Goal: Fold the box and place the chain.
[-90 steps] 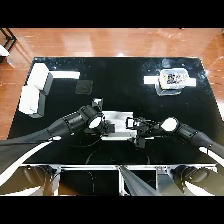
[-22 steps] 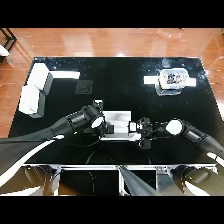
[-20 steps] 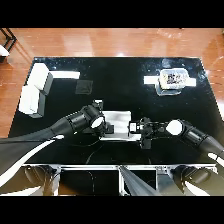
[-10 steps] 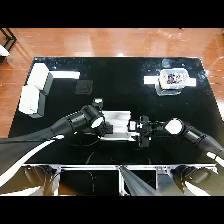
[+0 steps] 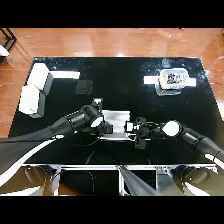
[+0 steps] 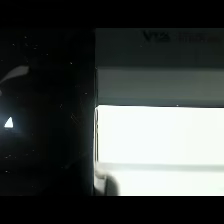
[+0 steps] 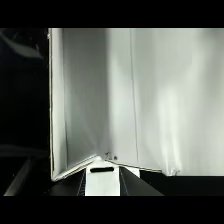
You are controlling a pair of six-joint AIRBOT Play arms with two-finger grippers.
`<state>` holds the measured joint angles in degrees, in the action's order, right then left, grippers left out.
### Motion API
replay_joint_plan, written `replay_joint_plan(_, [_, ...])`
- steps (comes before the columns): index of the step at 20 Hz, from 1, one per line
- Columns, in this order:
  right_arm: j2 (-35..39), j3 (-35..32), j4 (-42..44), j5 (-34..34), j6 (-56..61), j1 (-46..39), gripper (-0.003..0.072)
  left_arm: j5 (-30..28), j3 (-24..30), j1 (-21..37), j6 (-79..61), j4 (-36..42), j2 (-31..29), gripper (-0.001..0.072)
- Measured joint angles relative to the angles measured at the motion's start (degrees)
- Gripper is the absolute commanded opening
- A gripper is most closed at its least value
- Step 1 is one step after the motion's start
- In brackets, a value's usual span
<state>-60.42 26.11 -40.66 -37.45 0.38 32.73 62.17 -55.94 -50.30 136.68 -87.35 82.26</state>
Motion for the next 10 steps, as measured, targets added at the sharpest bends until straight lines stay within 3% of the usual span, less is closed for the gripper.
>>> replay_joint_plan(8, [-1.66, 0.02, 6.21, 3.26, 0.46, 0.81, 0.024, -0.31, 0.0, 0.02, 0.07, 0.22, 0.0, 0.0024])
replay_joint_plan(10, [-1.97, 0.02, 6.84, 3.82, 0.48, 0.87, 0.0418, -0.55, 0.0, 0.02, 0.17, 0.24, 0.0, 0.0024])
